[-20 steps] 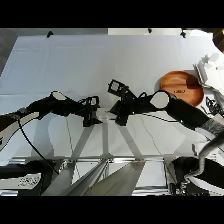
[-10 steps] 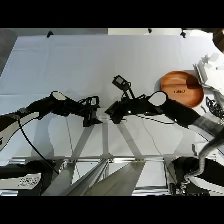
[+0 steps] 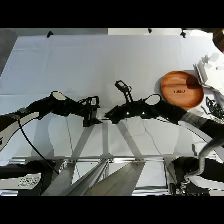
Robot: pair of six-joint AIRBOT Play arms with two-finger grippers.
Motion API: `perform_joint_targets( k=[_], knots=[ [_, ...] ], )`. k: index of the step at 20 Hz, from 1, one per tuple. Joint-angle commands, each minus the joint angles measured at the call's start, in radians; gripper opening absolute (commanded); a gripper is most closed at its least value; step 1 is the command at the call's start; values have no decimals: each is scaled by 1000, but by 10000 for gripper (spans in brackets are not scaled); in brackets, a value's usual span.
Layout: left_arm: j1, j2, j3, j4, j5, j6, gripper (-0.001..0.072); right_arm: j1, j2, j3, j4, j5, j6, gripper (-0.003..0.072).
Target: Fold the box and place the chain.
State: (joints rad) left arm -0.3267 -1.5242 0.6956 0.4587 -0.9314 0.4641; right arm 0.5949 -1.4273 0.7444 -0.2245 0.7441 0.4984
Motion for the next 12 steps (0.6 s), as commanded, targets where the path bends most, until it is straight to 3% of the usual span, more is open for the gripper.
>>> perform_joint_targets(
  k=[1, 8, 12],
  knots=[
    [1, 0, 0, -2, 0, -1, 213, 2, -14, -8, -14, 1, 2, 13],
    [1, 0, 0, -2, 0, -1, 213, 1, -14, -9, -2, -3, 1, 13],
    [1, 0, 0, -2, 0, -1, 213, 1, 48, 3, -8, -8, -2, 13]
  ],
)
